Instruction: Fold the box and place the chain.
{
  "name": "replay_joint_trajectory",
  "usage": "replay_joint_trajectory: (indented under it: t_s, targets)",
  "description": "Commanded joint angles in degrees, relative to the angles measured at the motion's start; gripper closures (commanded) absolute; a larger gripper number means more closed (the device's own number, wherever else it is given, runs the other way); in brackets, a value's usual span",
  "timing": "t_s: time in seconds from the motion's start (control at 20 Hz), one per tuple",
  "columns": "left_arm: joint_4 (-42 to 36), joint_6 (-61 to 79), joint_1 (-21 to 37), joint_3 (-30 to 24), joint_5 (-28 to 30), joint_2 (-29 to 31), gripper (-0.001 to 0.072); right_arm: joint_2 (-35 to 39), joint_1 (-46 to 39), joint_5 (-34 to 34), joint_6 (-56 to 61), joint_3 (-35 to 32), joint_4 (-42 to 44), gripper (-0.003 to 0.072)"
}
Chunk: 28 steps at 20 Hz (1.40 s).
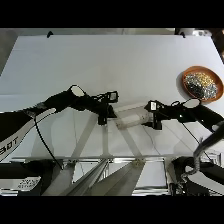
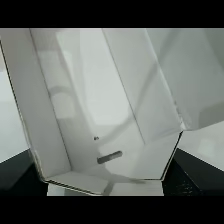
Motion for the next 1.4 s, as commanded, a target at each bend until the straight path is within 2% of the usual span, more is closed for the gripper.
replay_joint_trajectory:
  t_s: [0.0,0.4,0.65,0.8,0.9,1.15,1.2,1.25,1.35]
  targets:
    - [0.0,0.02,0.0,0.0,-0.09,0.0,0.0697,-0.66,1.01,0.17,-1.51,1.77,2.93,-0.0028]
    - [-0.02,0.02,0.0,0.0,-0.11,0.0,0.0697,-3.78,4.9,0.5,-5.16,2.73,6.4,-0.0026]
    - [0.0,0.02,0.0,0.0,-0.11,0.0,0.0697,-3.78,5.11,2.86,-1.4,2.58,2.84,-0.0016]
    - [0.0,0.04,0.0,0.0,-0.09,0.0,0.0697,-3.72,5.11,2.78,-0.17,0.33,1.51,0.0005]
    - [0.0,0.02,0.0,0.0,-0.11,0.0,0.0697,-3.26,5.11,1.95,-0.61,-1.62,1.33,0.0053]
    - [0.0,0.02,0.0,0.0,-0.09,0.0,0.0697,-1.75,5.09,1.33,-0.5,-2.05,1.22,0.0052]
    - [-0.02,0.02,0.0,0.0,-0.11,0.0,0.0697,-1.55,5.09,1.18,-0.52,-2.03,1.33,0.004]
    - [-0.02,0.02,0.0,0.0,-0.11,0.0,0.0697,-1.22,5.09,0.81,-0.52,-2.03,1.64,-0.0011]
    - [0.0,0.04,0.0,0.0,-0.11,0.0,0.0697,-0.31,3.52,1.25,-0.48,-2.03,2.47,-0.0021]
